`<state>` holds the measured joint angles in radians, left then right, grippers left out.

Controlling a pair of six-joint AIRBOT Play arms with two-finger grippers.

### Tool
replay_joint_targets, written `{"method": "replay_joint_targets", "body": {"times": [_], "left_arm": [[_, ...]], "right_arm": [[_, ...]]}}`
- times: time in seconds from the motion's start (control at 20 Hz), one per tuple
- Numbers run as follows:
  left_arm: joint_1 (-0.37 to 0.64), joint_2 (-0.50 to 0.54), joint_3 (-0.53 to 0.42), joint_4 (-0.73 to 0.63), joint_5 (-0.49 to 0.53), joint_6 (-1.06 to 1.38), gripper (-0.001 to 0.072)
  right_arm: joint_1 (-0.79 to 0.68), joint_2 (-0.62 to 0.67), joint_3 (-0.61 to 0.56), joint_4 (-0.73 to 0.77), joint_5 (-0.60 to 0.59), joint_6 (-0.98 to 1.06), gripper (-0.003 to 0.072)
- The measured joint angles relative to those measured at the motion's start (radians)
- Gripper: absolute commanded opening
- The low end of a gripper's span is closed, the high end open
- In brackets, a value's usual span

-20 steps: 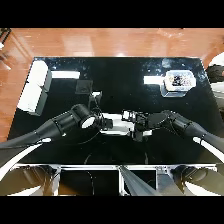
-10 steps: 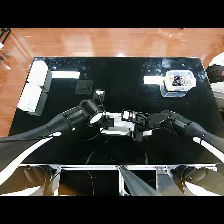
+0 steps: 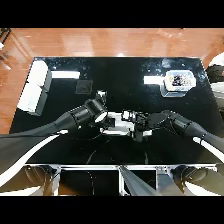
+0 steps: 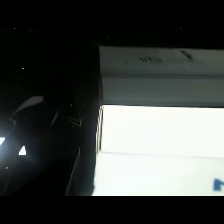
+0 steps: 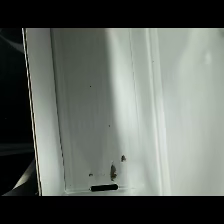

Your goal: Fold the box and place the chain.

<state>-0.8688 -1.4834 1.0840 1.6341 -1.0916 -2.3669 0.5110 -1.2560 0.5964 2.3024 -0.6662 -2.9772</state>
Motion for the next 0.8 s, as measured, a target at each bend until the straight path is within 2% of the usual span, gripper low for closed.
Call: {"method": "replay_joint_targets", "body": {"times": [0.8], "left_arm": [[0.023, -0.019, 0.016, 0.0, 0.011, -0.026, 0.0351]], "right_arm": [[0.0, 0.0, 0.0, 0.0, 0.0, 0.0, 0.0522]]}}
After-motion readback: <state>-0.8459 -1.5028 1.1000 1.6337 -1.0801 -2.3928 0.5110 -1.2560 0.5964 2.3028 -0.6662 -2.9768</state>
